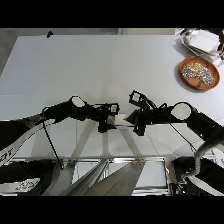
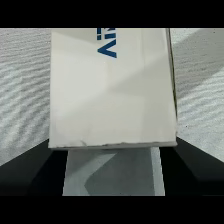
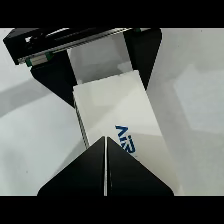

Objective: Fold the box and place the chain.

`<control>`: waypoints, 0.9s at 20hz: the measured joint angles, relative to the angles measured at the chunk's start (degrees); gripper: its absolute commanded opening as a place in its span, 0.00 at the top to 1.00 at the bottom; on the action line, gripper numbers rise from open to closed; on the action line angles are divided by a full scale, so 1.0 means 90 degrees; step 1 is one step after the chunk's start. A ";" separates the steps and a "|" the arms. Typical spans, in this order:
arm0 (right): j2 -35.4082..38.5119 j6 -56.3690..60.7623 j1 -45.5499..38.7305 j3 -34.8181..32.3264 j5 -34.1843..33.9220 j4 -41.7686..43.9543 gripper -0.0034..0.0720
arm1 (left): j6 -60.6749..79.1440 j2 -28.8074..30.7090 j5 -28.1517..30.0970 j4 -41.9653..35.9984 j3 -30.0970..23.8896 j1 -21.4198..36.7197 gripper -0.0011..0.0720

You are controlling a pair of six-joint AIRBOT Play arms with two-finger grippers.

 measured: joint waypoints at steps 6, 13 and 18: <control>0.0000 -0.0231 -0.0002 -0.0318 -0.0143 0.0267 0.93 | 0.0002 0.0000 0.0000 0.0000 0.0000 0.0000 0.55; -0.0019 -0.0316 -0.0002 -0.0614 -0.0240 0.0328 0.94 | 0.0010 0.0000 0.0005 0.0002 0.0000 0.0000 0.55; -0.0046 -0.0401 -0.0005 -0.0908 -0.0323 0.0355 0.94 | 0.0012 0.0000 0.0022 0.0010 -0.0002 -0.0002 0.55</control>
